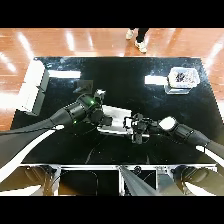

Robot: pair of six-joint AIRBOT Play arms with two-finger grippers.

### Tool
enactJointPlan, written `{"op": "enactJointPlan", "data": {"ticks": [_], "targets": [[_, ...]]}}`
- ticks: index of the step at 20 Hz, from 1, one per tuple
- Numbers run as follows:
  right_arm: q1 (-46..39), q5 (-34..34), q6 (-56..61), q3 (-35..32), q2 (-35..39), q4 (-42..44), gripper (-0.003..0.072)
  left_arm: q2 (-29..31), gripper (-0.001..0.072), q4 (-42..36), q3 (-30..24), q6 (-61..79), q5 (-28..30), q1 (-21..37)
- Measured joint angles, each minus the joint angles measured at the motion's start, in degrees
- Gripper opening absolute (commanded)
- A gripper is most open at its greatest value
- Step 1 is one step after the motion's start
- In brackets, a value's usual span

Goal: Fold the box and place the chain.

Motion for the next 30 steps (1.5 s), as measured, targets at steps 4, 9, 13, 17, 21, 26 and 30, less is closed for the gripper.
{"op": "enactJointPlan", "data": {"ticks": [4,9,13,17,21,26,30], "targets": [[0.0,0.0,-0.4,0.0,0.0,-0.2,0.0493,0.0,0.0442,-2.5,0.0,1.3,-0.5,0.0],[0.0,-0.1,-0.3,0.0,0.0,-0.2,0.0493,0.0,0.0443,-3.5,0.0,1.2,-0.6,-0.1],[0.0,-0.1,-0.2,0.0,0.0,-0.1,0.0493,0.0,0.0151,-2.7,0.0,1.2,1.0,-0.1],[0.0,-0.1,0.1,0.0,0.0,0.0,0.0493,0.0,0.0022,-2.4,0.0,1.2,1.1,0.0],[-0.1,0.0,0.0,0.0,0.0,0.1,0.0644,0.0,0.0022,-2.7,0.0,2.1,0.9,0.0],[-0.1,-0.2,3.1,0.0,1.5,-0.6,0.0720,0.3,0.0021,-4.0,0.3,2.6,-0.2,0.0],[-1.2,0.3,9.2,0.0,4.5,-3.4,0.0720,0.3,0.0021,-3.2,0.8,2.3,0.3,0.2]]}}
